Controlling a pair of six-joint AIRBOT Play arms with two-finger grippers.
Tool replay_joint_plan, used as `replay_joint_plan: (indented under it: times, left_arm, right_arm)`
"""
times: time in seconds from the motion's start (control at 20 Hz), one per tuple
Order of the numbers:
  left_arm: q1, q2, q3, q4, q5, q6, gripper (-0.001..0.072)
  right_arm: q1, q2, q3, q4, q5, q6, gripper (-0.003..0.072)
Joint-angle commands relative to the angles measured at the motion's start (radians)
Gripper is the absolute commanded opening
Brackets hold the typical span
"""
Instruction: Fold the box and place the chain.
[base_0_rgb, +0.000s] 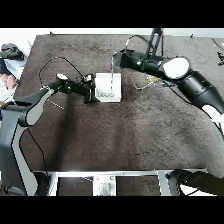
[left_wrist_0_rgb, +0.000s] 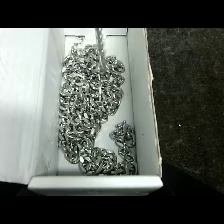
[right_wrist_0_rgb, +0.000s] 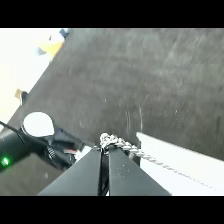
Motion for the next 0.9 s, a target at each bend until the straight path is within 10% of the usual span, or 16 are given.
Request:
replay_joint_plan:
  times: [0.0, 0.25, 0.35, 0.45, 0.85]
  left_arm:
    - [0.0, 0.0, 0.0, 0.0, 0.0, 0.0, 0.0345]
    - [0.0, 0.0, 0.0, 0.0, 0.0, 0.0, 0.0345]
    - [0.0, 0.0, 0.0, 0.0, 0.0, 0.0, 0.0344]
    - [0.0, 0.0, 0.0, 0.0, 0.0, 0.0, 0.0344]
    - [0.0, 0.0, 0.0, 0.0, 0.0, 0.0, 0.0344]
  right_arm:
    - [0.016, -0.083, 0.003, 0.001, 0.042, 0.005, 0.0012]
    - [-0.011, -0.147, -0.019, -0.089, 0.084, 0.004, 0.0021]
    - [-0.043, -0.145, -0.019, -0.101, 0.13, -0.005, 0.0428]
    - [-0.082, -0.143, -0.019, -0.154, 0.19, -0.004, 0.0338]
    - [-0.422, -0.146, -0.195, -0.188, 0.155, 0.109, 0.0356]
